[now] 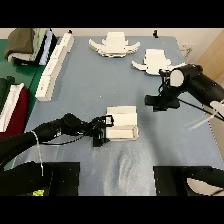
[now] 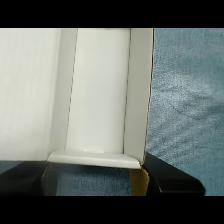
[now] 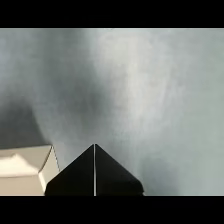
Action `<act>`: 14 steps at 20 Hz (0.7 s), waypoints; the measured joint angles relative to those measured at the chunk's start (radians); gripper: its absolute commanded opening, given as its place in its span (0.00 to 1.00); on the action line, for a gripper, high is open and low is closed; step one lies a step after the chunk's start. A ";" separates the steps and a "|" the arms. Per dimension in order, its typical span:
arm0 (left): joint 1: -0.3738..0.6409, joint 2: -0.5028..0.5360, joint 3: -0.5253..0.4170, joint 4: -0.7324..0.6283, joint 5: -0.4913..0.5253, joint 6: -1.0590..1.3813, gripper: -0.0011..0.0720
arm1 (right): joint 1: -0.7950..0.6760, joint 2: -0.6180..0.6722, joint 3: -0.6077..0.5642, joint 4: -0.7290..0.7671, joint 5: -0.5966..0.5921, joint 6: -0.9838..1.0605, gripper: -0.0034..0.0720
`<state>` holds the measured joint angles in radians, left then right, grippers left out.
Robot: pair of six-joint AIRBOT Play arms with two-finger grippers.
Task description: Fold the box.
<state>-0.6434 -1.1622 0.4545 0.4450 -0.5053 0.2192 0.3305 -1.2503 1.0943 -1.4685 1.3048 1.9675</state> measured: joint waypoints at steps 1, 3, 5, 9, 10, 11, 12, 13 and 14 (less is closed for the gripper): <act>0.000 0.000 0.000 0.000 0.000 0.000 0.64 | -0.074 -0.045 0.000 0.110 -0.014 -0.084 0.05; 0.000 0.000 0.000 0.000 0.000 0.000 0.64 | -0.183 -0.143 0.000 0.356 -0.027 -0.251 0.05; 0.000 0.000 0.000 0.000 0.000 0.000 0.64 | -0.244 -0.240 0.001 0.586 -0.018 -0.405 0.05; 0.000 0.000 0.000 0.000 0.000 0.000 0.64 | -0.242 -0.369 0.001 0.881 0.051 -0.629 0.05; 0.000 0.000 0.000 0.000 0.000 0.000 0.64 | -0.227 -0.383 0.001 0.921 0.071 -0.673 0.05; 0.000 0.000 0.000 0.000 0.000 0.000 0.64 | -0.208 -0.391 0.001 0.957 0.099 -0.721 0.05; 0.000 0.000 0.000 0.000 0.000 0.000 0.64 | -0.187 -0.393 0.001 0.980 0.129 -0.767 0.05; 0.000 0.000 0.000 0.000 0.000 0.000 0.64 | -0.169 -0.389 0.001 0.992 0.151 -0.803 0.05; 0.000 0.000 0.000 0.000 0.000 0.000 0.64 | -0.152 -0.376 -0.001 0.993 0.166 -0.833 0.05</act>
<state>-0.6434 -1.1622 0.4545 0.4450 -0.5053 0.2192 0.1783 -1.6264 1.0935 -0.4755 1.4712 1.1347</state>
